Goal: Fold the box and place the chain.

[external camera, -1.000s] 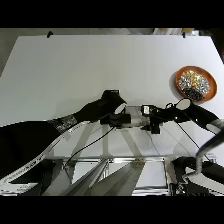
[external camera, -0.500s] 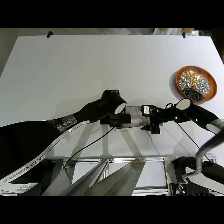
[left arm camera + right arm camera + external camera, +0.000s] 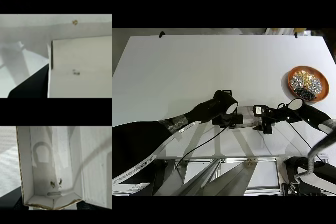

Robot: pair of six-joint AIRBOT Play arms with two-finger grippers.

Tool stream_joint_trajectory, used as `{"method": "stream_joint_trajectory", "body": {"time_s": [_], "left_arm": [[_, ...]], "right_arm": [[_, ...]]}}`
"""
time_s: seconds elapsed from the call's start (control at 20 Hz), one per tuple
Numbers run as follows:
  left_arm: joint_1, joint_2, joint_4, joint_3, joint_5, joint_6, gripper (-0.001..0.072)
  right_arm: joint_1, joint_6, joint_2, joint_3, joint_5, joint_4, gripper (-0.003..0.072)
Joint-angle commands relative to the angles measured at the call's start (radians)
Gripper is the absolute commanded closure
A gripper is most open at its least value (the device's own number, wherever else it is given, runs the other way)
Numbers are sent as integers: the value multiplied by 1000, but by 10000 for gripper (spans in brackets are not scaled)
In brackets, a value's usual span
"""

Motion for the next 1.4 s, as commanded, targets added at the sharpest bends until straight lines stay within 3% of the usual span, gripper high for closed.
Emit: {"method": "stream_joint_trajectory", "body": {"time_s": [0.0,0.45,0.5,0.6,0.7,0.85,1.0,1.1,1.2,1.3,1.35], "left_arm": [[9,35,-3,1,-10,38,486],[116,247,-3,1,-38,372,472],[140,278,-3,1,-52,422,402],[192,343,-2,0,-100,550,153],[251,398,3,-7,-128,762,126],[356,493,-62,-111,-111,1272,127],[461,553,-189,-315,-8,1745,125],[495,543,-292,-447,110,1987,60],[502,514,-414,-543,237,2188,56],[499,452,-569,-584,277,2411,50],[496,419,-634,-585,276,2502,10]], "right_arm": [[0,3,0,0,0,2,330],[0,3,-1,0,0,1,330],[0,3,-1,0,0,2,330],[0,3,0,0,0,1,330],[0,3,0,0,0,1,330],[0,3,-1,0,0,1,330],[0,3,0,0,0,1,330],[0,3,0,0,0,1,330],[0,3,-1,0,0,2,330],[0,3,0,0,0,1,330],[0,3,0,0,0,1,330]]}}
